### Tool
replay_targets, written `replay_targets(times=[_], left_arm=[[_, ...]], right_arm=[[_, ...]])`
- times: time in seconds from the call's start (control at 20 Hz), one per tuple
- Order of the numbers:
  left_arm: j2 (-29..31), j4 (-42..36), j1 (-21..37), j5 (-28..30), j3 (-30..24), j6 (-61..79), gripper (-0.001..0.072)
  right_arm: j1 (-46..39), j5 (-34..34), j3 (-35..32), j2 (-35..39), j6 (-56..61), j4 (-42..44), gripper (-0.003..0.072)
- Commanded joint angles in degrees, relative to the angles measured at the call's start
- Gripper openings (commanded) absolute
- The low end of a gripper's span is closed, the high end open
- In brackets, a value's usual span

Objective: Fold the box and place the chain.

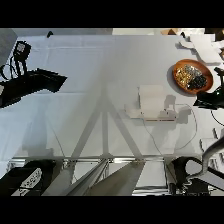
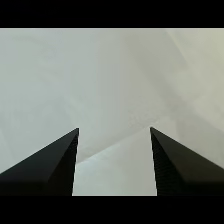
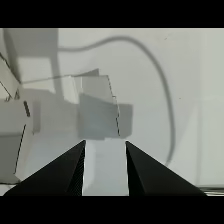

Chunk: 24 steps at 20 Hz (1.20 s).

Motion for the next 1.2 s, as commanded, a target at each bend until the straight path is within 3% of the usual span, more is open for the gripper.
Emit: replay_targets(times=[0.0,0.45,0.7,0.85,1.0,1.15], left_arm=[[0.0,0.0,0.0,0.0,0.0,0.0,0.0486],[0.0,0.0,0.0,0.0,0.0,0.0,0.0486],[0.0,0.0,0.0,0.0,0.0,0.0,0.0486],[0.0,0.0,0.0,0.0,0.0,0.0,0.0486],[0.0,0.0,0.0,0.0,0.0,0.0,0.0486],[0.0,0.0,0.0,0.0,0.0,0.0,0.0486]], right_arm=[[-1.1,2.8,0.7,-6.0,-5.8,2.4,0.0293],[-1.1,1.0,0.7,-13.2,-8.0,2.7,0.0293],[-1.1,-0.1,0.7,-16.0,-10.6,10.7,0.0291],[-1.1,0.1,0.7,-17.5,-10.5,11.4,0.029],[-1.1,0.1,0.7,-17.8,-11.4,11.4,0.005],[-1.1,0.5,0.7,-17.8,-14.6,11.7,0.0011]])
